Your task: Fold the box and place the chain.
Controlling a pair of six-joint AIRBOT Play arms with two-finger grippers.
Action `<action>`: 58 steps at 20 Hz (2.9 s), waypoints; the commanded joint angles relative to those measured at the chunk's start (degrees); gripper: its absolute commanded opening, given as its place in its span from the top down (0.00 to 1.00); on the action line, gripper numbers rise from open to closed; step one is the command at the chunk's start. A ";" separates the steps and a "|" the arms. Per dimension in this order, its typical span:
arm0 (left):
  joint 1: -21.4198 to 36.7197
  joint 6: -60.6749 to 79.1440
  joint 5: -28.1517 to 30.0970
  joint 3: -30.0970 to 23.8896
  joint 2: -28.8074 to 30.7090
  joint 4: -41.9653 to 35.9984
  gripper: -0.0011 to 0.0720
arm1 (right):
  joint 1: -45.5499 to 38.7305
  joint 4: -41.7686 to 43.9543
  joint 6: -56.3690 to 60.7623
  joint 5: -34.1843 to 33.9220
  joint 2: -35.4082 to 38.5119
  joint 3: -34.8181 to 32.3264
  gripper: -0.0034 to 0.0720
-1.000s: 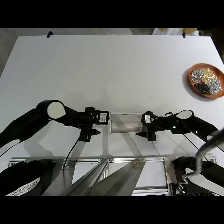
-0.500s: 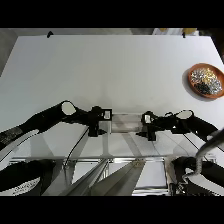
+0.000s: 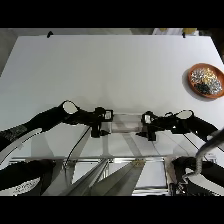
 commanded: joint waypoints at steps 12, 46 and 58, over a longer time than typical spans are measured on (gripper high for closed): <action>-2.71 0.39 2.32 -0.02 -2.99 -5.99 0.03 | 0.02 0.04 0.04 0.00 0.07 0.00 0.41; -2.47 19.85 5.49 -7.37 -1.33 -24.76 0.61 | 0.02 0.07 0.04 0.00 0.04 0.00 0.41; -2.49 19.87 5.44 -7.37 -1.31 -24.79 0.61 | 0.02 0.04 0.04 0.00 0.04 0.00 0.41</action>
